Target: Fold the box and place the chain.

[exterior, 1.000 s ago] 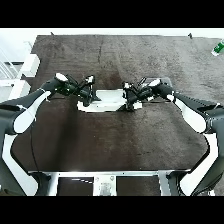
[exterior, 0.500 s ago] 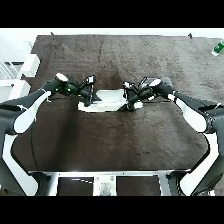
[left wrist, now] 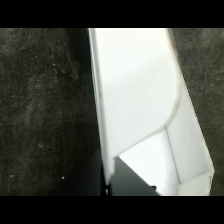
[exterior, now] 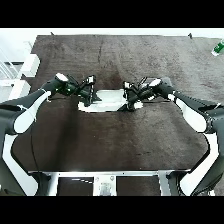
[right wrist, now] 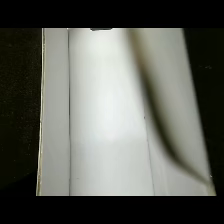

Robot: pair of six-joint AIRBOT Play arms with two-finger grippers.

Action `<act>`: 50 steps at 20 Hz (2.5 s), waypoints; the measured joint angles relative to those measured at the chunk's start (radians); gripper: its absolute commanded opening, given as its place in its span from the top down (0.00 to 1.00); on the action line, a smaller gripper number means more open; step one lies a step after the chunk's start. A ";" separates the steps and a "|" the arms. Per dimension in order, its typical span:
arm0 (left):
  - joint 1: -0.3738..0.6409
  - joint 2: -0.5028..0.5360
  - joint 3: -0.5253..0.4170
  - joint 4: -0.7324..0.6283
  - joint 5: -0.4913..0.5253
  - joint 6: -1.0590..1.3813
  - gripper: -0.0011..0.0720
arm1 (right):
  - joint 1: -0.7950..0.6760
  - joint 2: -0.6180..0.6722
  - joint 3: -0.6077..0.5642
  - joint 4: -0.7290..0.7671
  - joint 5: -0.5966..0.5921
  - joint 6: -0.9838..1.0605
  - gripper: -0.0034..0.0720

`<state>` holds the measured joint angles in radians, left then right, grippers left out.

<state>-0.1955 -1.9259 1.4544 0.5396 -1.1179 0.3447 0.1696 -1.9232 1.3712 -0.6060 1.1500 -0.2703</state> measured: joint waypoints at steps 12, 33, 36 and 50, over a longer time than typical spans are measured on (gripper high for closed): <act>0.000 0.000 0.000 0.001 -0.001 0.000 0.95 | 0.001 0.000 0.000 -0.004 0.001 0.000 0.23; 0.000 0.000 0.000 0.001 0.004 0.000 0.95 | 0.001 0.000 0.000 -0.004 0.003 0.000 0.23; 0.000 0.000 0.000 0.001 0.005 0.001 0.95 | 0.001 0.000 0.000 -0.004 0.003 0.000 0.23; 0.017 0.000 0.060 0.011 -0.091 -0.004 0.50 | 0.000 0.000 0.000 -0.004 0.003 0.000 0.23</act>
<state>-0.1783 -1.9259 1.5139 0.5510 -1.2091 0.3408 0.1699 -1.9228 1.3712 -0.6102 1.1534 -0.2699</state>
